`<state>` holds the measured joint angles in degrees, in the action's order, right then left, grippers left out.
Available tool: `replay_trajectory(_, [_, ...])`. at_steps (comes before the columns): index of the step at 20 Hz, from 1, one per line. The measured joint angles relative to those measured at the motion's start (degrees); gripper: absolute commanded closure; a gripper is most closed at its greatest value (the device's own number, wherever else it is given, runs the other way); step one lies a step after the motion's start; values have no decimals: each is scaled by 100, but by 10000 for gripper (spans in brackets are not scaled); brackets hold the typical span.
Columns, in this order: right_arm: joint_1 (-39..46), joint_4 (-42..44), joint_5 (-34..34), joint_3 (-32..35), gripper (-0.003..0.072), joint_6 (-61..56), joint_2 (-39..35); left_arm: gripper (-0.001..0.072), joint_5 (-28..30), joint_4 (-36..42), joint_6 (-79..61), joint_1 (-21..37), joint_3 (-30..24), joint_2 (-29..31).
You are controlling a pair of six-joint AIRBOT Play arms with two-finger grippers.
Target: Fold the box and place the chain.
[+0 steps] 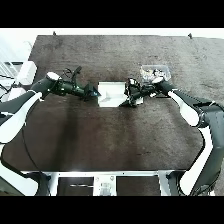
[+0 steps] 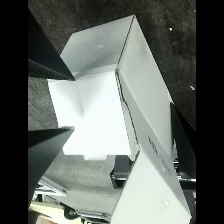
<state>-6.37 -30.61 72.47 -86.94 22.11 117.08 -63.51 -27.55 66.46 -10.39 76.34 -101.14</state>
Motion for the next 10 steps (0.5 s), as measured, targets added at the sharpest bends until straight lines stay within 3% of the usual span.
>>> replay_trajectory(10, [0, -4, 2, 0, 323, 2, 0, 340, 52, -498, 632, -205, 146, 4])
